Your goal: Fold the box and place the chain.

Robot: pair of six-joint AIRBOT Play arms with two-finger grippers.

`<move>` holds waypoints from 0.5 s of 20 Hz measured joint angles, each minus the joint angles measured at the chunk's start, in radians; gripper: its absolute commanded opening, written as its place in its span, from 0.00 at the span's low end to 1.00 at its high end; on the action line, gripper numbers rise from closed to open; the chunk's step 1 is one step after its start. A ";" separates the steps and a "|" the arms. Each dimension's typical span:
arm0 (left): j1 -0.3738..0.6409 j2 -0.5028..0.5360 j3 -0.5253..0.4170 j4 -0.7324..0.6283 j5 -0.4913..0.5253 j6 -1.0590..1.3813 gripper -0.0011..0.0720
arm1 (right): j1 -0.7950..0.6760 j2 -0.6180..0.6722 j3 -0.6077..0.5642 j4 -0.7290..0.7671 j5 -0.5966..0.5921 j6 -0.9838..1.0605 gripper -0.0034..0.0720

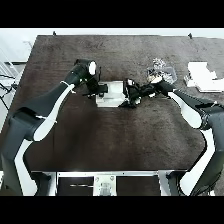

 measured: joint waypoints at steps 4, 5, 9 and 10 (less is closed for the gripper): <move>-0.008 -0.039 0.050 0.041 -0.065 0.001 0.51 | 0.000 0.000 0.000 0.000 0.001 0.000 0.74; -0.008 -0.043 0.056 0.056 -0.076 0.005 0.51 | 0.000 0.000 0.000 0.000 0.000 0.000 0.74; -0.012 -0.049 0.066 0.093 -0.095 0.019 0.51 | 0.001 0.000 0.000 0.002 0.000 0.000 0.74; -0.012 -0.051 0.068 0.100 -0.095 0.022 0.50 | 0.001 0.000 0.000 0.003 0.000 0.000 0.74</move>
